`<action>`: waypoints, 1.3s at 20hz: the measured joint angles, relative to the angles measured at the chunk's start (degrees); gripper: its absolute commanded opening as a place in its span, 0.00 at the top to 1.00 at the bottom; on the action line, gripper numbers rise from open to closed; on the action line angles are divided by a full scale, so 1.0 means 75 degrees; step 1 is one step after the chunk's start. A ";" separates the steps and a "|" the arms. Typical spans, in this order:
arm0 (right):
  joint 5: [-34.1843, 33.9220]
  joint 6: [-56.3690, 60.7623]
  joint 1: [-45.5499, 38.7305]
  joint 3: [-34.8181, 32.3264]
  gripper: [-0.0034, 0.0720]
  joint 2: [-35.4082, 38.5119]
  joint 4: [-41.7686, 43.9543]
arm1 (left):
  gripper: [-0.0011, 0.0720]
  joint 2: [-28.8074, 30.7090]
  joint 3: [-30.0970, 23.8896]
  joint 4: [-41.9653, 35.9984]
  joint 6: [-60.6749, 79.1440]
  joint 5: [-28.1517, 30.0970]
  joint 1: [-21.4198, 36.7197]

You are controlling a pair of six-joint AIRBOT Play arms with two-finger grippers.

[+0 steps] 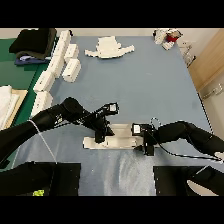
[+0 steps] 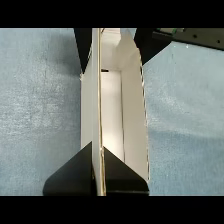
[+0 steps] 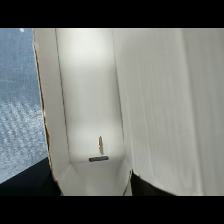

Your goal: Fold the box.

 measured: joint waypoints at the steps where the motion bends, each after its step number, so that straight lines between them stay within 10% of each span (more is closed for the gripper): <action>1: 0.0009 -0.0017 0.0003 -0.0006 0.28 -0.0023 0.0003 | 0.97 0.0000 0.0000 -0.0003 0.0000 0.0006 0.0000; 26: 0.0044 0.0012 0.0006 -0.0012 0.27 -0.0082 -0.0192 | 0.97 0.0000 0.0000 -0.0003 0.0000 0.0026 0.0000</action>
